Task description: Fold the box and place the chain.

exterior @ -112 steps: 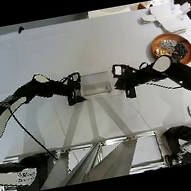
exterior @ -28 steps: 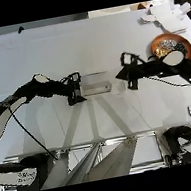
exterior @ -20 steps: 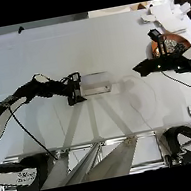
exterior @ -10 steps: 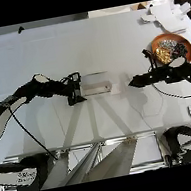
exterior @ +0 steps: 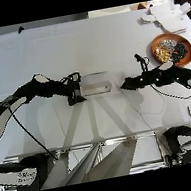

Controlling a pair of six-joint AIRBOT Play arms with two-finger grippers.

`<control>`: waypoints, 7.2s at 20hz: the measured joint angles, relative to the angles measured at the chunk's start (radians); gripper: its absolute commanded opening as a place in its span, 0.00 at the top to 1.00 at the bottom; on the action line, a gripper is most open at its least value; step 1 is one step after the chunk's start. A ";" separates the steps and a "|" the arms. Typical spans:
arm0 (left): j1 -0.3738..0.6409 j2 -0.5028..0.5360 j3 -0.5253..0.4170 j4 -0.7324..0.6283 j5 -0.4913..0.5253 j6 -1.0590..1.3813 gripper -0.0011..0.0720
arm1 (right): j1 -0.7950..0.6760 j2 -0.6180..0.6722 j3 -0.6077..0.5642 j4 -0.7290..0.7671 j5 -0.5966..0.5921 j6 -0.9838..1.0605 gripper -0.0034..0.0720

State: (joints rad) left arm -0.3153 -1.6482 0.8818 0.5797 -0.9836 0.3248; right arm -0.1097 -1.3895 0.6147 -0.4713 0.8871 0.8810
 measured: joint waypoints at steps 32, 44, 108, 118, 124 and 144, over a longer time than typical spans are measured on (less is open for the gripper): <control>0.000 0.000 0.000 0.000 0.000 0.000 0.61 | 0.021 -0.065 -0.002 0.044 0.020 -0.151 0.95; 0.000 0.000 0.000 0.000 0.000 0.000 0.61 | 0.026 -0.025 -0.002 0.171 0.054 -0.182 0.80; 0.000 0.000 0.000 0.000 0.000 0.000 0.61 | 0.334 0.135 0.020 -0.082 -0.311 0.082 0.30; 0.000 0.000 0.000 0.000 0.000 0.000 0.61 | 0.423 0.144 0.085 -0.463 -0.298 0.445 0.31; 0.000 0.000 0.000 0.000 0.000 0.000 0.61 | 0.457 0.144 0.115 -0.510 -0.317 0.506 0.31; 0.000 0.000 0.000 0.000 0.000 0.000 0.61 | 0.549 0.098 0.139 -0.882 -0.344 0.923 0.38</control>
State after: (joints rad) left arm -0.3157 -1.6482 0.8818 0.5793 -0.9836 0.3244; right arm 0.4393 -1.2915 0.7540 -1.3529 0.5426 1.8038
